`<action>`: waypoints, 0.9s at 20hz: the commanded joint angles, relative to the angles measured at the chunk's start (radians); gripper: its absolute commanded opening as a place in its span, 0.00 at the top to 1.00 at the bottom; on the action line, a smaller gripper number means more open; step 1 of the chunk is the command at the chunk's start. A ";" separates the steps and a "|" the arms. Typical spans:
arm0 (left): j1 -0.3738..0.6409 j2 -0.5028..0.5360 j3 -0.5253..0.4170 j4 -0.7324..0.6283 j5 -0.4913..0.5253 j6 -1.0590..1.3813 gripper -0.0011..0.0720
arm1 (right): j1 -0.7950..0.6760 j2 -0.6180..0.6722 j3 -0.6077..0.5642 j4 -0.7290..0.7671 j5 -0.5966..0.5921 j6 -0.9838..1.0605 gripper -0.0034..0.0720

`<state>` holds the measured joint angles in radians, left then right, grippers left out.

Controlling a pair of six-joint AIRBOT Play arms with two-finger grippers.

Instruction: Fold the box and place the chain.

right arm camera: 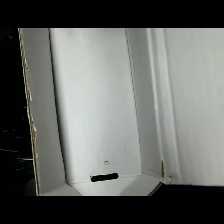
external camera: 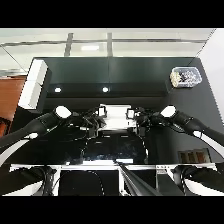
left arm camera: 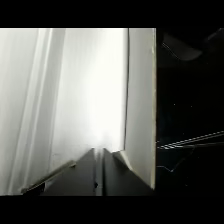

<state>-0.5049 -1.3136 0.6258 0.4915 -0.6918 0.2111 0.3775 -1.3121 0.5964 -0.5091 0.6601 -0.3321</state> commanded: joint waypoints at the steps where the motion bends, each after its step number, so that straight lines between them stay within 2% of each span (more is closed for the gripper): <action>1: -0.001 -0.002 0.001 -0.007 0.005 -0.002 0.92 | 0.001 0.000 0.000 0.000 0.000 -0.001 0.77; 3: -0.001 -0.002 0.001 -0.006 0.003 -0.006 0.30 | 0.001 0.000 0.000 0.000 0.000 -0.001 0.77; 5: -0.001 -0.002 0.001 -0.006 0.003 -0.014 0.81 | 0.001 0.000 0.000 0.000 0.000 -0.001 0.77; 6: -0.001 -0.002 0.001 -0.006 -0.001 -0.014 0.83 | 0.001 0.000 0.000 0.000 0.000 0.000 0.77; 8: 0.000 0.006 0.001 0.000 -0.019 -0.023 0.95 | 0.001 0.000 0.000 0.000 0.000 0.000 0.77; 11: 0.000 0.072 0.001 0.012 -0.057 -0.049 0.95 | 0.001 0.000 0.000 0.001 0.000 0.000 0.77; 13: 0.001 0.147 0.000 0.082 -0.068 -0.154 0.95 | 0.001 0.000 0.000 0.001 0.000 0.000 0.77; 15: 0.025 0.225 0.000 0.203 -0.071 -0.461 0.95 | 0.001 0.000 0.000 0.001 0.000 0.000 0.77; 18: 0.145 0.310 0.000 0.535 -0.121 -1.040 0.95 | 0.001 0.000 0.000 0.001 0.000 0.000 0.77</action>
<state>-0.4385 -1.0821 0.6258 0.7429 -0.7719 -0.3222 0.3775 -1.3121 0.5964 -0.5083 0.6601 -0.3321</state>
